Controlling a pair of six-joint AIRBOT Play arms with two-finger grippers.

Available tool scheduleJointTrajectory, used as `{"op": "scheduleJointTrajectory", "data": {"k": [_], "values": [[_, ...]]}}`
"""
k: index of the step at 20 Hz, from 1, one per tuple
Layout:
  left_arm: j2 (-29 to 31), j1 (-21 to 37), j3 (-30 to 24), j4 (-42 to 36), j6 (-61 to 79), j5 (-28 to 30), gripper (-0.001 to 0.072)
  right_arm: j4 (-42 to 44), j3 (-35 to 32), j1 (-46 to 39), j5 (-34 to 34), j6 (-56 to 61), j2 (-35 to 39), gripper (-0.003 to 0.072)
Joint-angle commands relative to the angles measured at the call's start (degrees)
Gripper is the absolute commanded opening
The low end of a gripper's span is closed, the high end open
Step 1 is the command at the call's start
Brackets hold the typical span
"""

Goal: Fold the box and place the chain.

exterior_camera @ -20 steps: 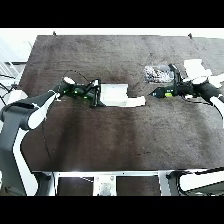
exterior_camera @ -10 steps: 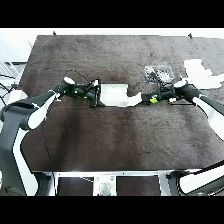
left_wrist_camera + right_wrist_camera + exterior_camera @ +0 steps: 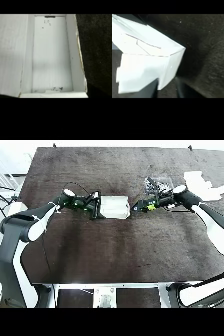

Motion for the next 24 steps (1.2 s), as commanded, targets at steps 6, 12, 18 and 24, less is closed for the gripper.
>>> {"op": "scheduleJointTrajectory", "data": {"k": [6, 12, 18, 24], "values": [[0.0, 0.0, 0.0, 0.0, 0.0, 0.0, 0.035, -0.8, 0.9, 3.8, -3.1, 2.7, 0.0, 0.0453], [0.0, 0.0, 0.0, 0.0, 0.0, 0.0, 0.0349, -2.4, 1.2, 5.3, -4.9, 8.6, 0.0, 0.0453], [0.0, 0.0, 0.0, 0.0, 0.0, 0.0, 0.0349, -8.0, 3.5, 8.6, -8.0, 14.2, 0.0, 0.0453], [0.0, 0.0, 0.0, 0.0, 0.0, 0.0, 0.0349, -16.7, 4.7, 11.0, -9.5, 23.3, 0.0, 0.0453]]}}
